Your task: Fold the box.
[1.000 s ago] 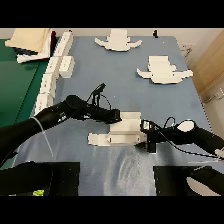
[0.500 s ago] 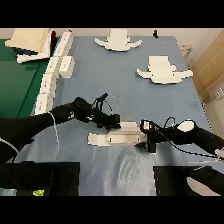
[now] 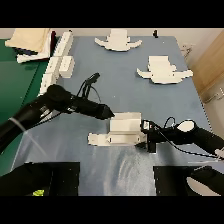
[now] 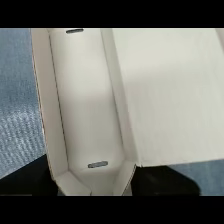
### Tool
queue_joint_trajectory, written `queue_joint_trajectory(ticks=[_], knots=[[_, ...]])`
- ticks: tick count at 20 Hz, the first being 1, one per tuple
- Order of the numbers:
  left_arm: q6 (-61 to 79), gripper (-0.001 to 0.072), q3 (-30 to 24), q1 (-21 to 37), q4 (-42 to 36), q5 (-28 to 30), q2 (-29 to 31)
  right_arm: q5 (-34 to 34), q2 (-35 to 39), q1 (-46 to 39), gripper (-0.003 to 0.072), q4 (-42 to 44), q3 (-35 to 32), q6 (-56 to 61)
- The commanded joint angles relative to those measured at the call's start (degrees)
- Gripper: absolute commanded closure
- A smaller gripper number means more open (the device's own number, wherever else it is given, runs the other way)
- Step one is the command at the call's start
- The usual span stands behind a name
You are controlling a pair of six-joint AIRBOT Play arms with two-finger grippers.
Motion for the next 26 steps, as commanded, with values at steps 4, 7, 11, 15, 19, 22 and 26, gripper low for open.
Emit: queue_joint_trajectory(ticks=[4, 7, 11, 15, 19, 22, 26], knots=[[22.27, 0.0104, -7.21, -1.84, 15.58, -5.62, 18.45, 0.0, 0.0, 0.04, 0.0185, 0.02, -0.04, 0.0], [28.3, 0.001, -9.55, -2.58, 18.95, -7.52, 19.1, 0.0, 0.0, 0.04, 0.0185, 0.02, -0.04, 0.0], [43.56, 0.001, -16.94, -2.12, 14.97, -0.2, 17.11, -0.02, 0.0, 0.04, 0.0184, 0.02, -0.04, 0.0], [58.9, 0.001, -19.96, -2.14, 3.78, 5.7, 9.46, -0.02, 0.0, 0.04, 0.0184, 0.02, -0.04, 0.0], [67.56, 0.0175, -19.8, -3.5, -2.27, 7.61, 2.64, -0.02, 0.0, 0.04, 0.0184, 0.02, -0.04, 0.0], [70.18, 0.0267, -19.3, -6.25, -4.81, 10.16, -0.09, -0.02, 0.0, 0.04, 0.0185, 0.02, -0.04, 0.0], [71.58, 0.0501, -18.27, -8.85, -6.99, 14.56, -1.51, -0.02, 0.0, 0.04, 0.0184, 0.02, -0.04, 0.0]])
